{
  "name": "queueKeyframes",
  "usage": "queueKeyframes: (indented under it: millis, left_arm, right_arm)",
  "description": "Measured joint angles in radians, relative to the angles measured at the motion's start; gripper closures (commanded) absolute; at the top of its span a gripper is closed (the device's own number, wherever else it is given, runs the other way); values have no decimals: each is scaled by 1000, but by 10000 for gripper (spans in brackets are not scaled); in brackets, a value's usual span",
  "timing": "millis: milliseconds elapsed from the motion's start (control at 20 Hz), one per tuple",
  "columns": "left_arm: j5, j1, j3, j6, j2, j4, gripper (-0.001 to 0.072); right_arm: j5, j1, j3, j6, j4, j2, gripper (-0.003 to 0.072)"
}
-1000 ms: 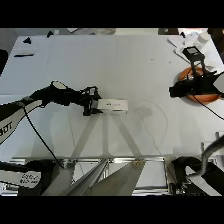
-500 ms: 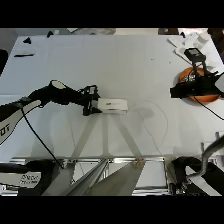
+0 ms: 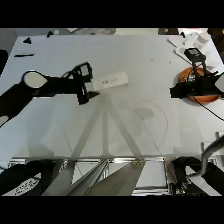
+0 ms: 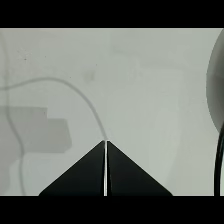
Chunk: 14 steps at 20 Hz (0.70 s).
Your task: Fold the box and place the chain.
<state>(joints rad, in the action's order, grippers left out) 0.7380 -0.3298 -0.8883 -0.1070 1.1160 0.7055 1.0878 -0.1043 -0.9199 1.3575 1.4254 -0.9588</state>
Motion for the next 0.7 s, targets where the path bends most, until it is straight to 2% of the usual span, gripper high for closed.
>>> queueKeyframes:
  millis: [150, 350, 500, 700]
  left_arm:
    - [-91, 33, 0, -259, -130, 159, 702]
    - [-116, 149, 0, -698, -248, 482, 698]
    - [-86, 294, 0, -961, -284, 648, 696]
    - [-64, 486, 0, -1111, -278, 732, 696]
  right_arm:
    - [0, 0, 0, 0, 0, 0, 672]
    - [0, 0, 0, 0, 0, 0, 672]
    - [0, 0, 0, 0, 0, 0, 672]
    - [0, 0, 0, 0, -1, 0, 672]
